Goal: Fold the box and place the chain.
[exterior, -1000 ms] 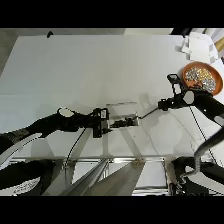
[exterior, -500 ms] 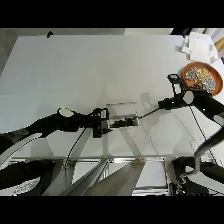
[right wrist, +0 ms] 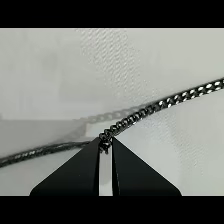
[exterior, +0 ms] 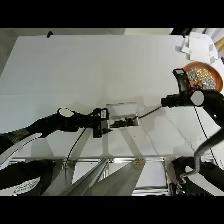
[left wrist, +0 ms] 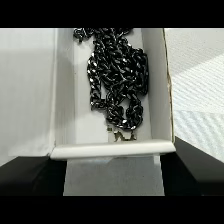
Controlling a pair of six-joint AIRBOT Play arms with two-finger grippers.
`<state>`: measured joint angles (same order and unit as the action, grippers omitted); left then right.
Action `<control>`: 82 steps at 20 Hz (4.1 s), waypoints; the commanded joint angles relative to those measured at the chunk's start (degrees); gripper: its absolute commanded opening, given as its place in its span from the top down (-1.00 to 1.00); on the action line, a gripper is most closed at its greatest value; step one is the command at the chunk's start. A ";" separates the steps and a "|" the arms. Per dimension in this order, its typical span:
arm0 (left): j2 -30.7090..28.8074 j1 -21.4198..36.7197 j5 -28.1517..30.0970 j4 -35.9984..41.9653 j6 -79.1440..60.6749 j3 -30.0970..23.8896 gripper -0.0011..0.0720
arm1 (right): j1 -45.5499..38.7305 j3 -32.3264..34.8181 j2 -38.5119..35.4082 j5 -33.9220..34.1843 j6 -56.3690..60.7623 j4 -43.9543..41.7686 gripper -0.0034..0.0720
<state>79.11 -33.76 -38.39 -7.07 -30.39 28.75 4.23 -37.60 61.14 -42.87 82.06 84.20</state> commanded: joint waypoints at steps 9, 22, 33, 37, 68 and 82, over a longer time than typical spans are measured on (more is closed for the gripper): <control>-0.02 -0.02 0.00 0.00 -0.02 0.00 0.69 | 0.00 -0.07 -16.79 -6.43 -9.18 -10.88 0.87; -0.02 -0.02 0.02 0.00 -0.02 0.00 0.69 | 0.09 -0.07 -25.59 -21.11 -37.20 -58.86 0.87; -0.02 -0.02 0.00 -0.02 -0.02 0.00 0.69 | 12.11 -0.07 -25.35 -17.81 -39.10 -62.93 0.87; -0.02 -0.02 0.00 -0.02 -0.02 0.00 0.69 | 16.81 -0.07 -21.51 -11.89 -39.08 -57.59 0.87; -0.02 -0.02 0.00 -0.02 -0.02 0.00 0.69 | -12.46 -1.46 -6.58 -7.23 -10.58 -18.29 0.15; -0.02 -0.02 0.00 -0.02 -0.02 0.00 0.69 | 0.55 -11.43 15.72 -1.44 0.59 3.32 -0.03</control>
<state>79.11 -33.76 -38.39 -7.07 -30.41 28.75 2.04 -47.11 73.30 -44.16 79.83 83.37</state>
